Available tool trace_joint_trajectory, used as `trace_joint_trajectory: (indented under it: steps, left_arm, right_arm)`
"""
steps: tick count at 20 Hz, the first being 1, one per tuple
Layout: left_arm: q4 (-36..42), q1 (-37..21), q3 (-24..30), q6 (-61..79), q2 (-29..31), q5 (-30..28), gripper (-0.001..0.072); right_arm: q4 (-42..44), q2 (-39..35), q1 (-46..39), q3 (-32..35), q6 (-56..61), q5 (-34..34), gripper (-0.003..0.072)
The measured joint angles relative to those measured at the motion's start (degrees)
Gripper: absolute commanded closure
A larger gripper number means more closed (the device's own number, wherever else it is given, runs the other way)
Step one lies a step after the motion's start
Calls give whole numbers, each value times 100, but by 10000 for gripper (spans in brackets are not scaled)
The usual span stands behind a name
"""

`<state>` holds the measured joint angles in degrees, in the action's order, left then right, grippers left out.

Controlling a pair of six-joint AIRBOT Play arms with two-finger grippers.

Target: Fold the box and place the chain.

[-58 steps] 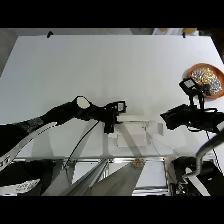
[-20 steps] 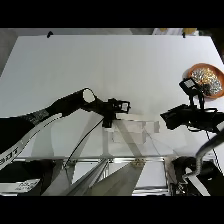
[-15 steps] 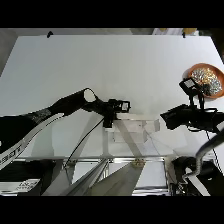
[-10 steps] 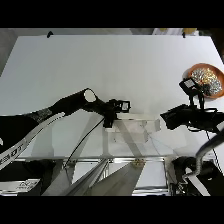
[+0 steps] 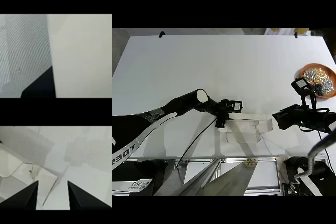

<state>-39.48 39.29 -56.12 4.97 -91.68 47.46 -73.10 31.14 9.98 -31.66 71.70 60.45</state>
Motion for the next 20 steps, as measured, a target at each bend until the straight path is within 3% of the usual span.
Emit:
trace_joint_trajectory:
  steps: [20]
  left_arm:
    - [0,0,2,-28,0,-179,698]
  right_arm:
    - [-2,0,2,0,0,0,282]
